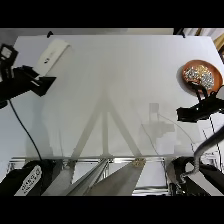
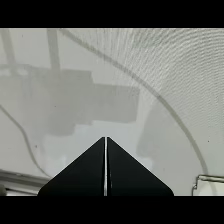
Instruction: Fold the box and place the chain.
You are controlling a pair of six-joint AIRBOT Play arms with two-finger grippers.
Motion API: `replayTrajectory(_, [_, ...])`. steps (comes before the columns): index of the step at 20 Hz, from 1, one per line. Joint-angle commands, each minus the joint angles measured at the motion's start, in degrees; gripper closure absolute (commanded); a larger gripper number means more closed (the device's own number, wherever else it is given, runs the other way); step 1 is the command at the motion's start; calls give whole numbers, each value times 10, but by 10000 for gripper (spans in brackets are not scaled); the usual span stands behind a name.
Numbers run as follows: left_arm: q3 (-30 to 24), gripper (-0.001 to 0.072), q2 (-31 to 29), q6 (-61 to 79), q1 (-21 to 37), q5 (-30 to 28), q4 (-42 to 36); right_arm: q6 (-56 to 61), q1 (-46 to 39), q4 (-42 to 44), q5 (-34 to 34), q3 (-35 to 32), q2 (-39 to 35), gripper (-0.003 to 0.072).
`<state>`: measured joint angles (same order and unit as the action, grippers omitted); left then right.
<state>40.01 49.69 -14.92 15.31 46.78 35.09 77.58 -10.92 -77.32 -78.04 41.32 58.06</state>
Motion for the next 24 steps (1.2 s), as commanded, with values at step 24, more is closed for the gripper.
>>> replayTrajectory(24, [-118, 649, 31, -331, 152, 111, 330, 0, 0, 28, 11, 0, 0, 677])
